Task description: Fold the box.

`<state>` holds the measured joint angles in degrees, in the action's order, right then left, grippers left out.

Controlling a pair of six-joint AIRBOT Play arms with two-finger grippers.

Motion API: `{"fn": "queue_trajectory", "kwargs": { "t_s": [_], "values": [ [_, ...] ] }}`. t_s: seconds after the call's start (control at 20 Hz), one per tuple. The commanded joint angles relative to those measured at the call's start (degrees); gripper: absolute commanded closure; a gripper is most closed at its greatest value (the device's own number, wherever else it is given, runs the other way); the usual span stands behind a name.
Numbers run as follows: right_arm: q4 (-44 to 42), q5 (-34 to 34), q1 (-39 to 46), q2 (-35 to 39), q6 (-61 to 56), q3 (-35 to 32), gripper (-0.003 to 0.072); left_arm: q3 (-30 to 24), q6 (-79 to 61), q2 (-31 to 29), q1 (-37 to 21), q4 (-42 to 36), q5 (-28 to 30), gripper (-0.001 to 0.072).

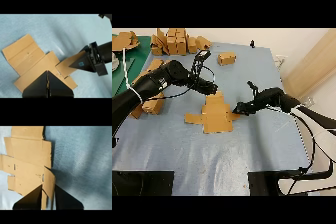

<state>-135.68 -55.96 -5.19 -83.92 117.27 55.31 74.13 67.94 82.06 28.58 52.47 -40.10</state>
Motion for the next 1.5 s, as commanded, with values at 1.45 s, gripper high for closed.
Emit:
{"fn": "queue_trajectory", "kwargs": {
  "t_s": [1.45],
  "values": [
    [-5.51, 17.99, -10.16, 22.23, 18.64, -22.75, 0.0685, -1.01, -9.01, 2.32, -16.76, -16.68, -8.96, 0.0698]
  ]
}}
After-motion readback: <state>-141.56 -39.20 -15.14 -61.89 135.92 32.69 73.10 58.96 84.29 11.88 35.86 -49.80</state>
